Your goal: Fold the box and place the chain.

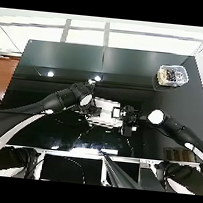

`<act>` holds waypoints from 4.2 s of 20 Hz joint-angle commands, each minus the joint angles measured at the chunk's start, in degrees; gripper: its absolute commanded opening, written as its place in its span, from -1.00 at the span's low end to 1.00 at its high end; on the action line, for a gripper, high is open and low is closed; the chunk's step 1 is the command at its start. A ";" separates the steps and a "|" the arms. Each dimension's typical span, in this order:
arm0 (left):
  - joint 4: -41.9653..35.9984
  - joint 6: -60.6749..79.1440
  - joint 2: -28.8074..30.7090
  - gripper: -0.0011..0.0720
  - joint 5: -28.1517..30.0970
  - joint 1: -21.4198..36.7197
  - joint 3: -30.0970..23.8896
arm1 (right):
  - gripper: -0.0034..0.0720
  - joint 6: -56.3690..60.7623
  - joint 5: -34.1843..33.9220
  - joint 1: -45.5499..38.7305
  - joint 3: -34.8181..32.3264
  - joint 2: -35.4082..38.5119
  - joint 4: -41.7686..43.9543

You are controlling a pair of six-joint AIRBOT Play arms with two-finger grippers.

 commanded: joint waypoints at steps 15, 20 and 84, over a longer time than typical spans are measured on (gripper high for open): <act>-1.97 -2.03 0.48 -0.89 0.72 -1.20 -3.39 | -0.56 1.57 0.59 0.35 0.02 1.36 1.40; -2.19 -2.03 0.48 -0.89 0.70 -1.20 -3.39 | -0.55 1.55 -5.73 3.98 0.00 -1.05 9.75; -1.88 -1.99 0.46 -0.89 0.24 -0.98 -3.34 | 0.38 105.26 5.49 5.92 12.59 -3.54 -18.99</act>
